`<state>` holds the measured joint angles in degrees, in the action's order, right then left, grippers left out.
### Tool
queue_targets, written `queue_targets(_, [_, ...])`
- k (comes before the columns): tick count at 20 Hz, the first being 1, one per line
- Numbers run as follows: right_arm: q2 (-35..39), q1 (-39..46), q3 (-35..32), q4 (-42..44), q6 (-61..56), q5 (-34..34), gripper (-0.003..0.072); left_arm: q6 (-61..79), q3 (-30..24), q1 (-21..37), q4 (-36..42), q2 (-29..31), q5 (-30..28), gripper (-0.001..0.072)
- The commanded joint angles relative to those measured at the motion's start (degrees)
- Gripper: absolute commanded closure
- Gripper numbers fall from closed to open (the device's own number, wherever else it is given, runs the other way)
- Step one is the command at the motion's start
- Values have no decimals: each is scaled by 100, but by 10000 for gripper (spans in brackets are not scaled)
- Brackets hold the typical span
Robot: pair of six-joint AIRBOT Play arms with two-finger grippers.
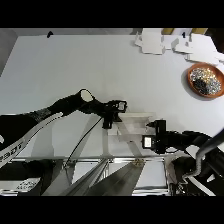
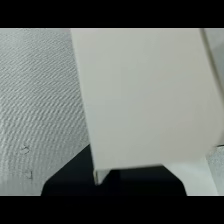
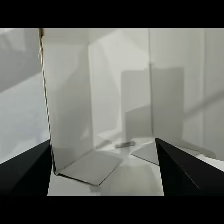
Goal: Fold the box and place the chain.
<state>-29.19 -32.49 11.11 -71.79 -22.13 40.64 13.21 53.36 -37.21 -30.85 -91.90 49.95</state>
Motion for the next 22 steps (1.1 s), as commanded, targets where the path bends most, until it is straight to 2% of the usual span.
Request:
queue_targets(1, [-13,424,273,203,17,247,-5,7,0,-2,-2,-4,0,696])
queue_targets(8, [-570,1176,446,1370,787,686,-4,4,-2,-2,-2,-4,0,696])
queue_targets(12, [-942,1460,789,1399,1091,675,-4,4,-2,-2,-2,-4,2,696])
queue_targets(17, [-1016,1510,826,1366,1174,748,-4,4,-2,-2,-2,-4,0,696])
queue_targets(19, [-1021,1786,826,1394,1165,835,1,4,0,-2,-2,-4,0,696])
queue_targets(22, [-1161,1976,828,1810,1373,831,2,4,-2,-2,-2,-4,0,696])
